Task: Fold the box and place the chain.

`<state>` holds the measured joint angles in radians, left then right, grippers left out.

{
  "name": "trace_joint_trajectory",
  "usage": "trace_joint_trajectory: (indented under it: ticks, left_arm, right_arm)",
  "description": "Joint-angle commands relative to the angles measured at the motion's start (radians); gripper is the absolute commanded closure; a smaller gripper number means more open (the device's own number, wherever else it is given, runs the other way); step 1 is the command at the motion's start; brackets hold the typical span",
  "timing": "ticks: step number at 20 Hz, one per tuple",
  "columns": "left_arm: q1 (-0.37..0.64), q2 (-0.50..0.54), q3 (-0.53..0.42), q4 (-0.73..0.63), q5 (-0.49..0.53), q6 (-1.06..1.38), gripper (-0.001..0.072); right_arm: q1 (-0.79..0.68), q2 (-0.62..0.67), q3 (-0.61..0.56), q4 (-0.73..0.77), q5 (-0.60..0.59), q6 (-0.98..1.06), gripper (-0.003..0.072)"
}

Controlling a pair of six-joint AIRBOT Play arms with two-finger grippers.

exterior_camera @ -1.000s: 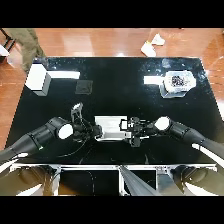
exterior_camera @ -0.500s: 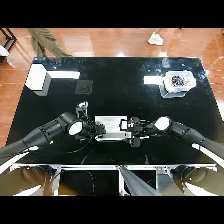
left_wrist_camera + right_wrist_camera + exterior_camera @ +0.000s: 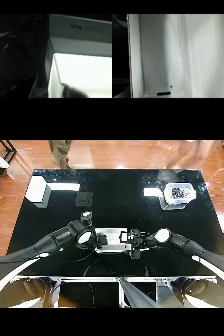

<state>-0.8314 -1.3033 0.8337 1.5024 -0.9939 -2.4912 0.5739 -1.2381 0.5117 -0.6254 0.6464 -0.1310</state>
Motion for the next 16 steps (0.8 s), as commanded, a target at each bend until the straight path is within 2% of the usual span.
trace_joint_trajectory:
  ticks: [1, 16]
  left_arm:
    - [-0.015, -0.027, 0.037, 0.034, -0.025, -0.005, 0.0315]
    - [-0.047, -0.069, 0.064, 0.085, -0.04, -0.008, 0.032]
  right_arm:
    - [0.0, 0.0, 0.0, 0.0, 0.0, 0.0, 0.0354]
    - [0.0, 0.0, 0.0, 0.0, 0.0, 0.0, 0.0354]
